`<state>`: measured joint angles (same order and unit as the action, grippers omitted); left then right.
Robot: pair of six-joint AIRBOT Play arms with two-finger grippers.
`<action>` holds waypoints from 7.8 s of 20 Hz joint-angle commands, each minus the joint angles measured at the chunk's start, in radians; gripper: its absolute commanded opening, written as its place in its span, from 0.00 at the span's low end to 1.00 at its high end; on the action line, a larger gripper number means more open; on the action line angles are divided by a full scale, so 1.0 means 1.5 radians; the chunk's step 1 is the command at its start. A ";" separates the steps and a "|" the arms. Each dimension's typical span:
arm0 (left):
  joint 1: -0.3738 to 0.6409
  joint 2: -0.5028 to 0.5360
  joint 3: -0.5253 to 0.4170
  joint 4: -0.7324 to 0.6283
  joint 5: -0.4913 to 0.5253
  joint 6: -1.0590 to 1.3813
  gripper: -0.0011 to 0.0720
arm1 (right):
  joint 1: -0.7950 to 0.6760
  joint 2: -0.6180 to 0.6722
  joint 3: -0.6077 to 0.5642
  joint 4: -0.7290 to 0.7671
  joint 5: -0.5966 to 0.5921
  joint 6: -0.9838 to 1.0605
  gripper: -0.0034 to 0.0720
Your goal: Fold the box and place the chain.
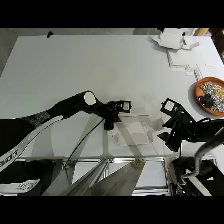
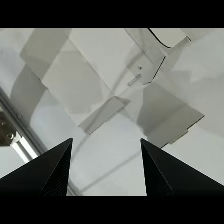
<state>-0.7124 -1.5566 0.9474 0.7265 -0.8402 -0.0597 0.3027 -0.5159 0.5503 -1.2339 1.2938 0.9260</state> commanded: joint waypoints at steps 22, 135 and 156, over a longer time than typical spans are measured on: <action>-0.004 -0.024 0.042 0.045 -0.024 -0.023 0.02 | 0.001 -0.001 -0.001 0.000 0.000 0.006 0.66; -0.004 -0.024 0.042 0.045 -0.026 -0.023 0.04 | -0.173 -0.381 -0.171 0.410 -0.247 -0.920 0.81; -0.004 -0.024 0.042 0.045 -0.026 -0.023 0.04 | -0.153 -0.388 -0.171 0.423 -0.249 -0.937 0.72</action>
<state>-0.7189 -1.5940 1.0100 0.7944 -0.8806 -0.0948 0.0723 -1.0977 0.2939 -0.5987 0.9188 -0.4793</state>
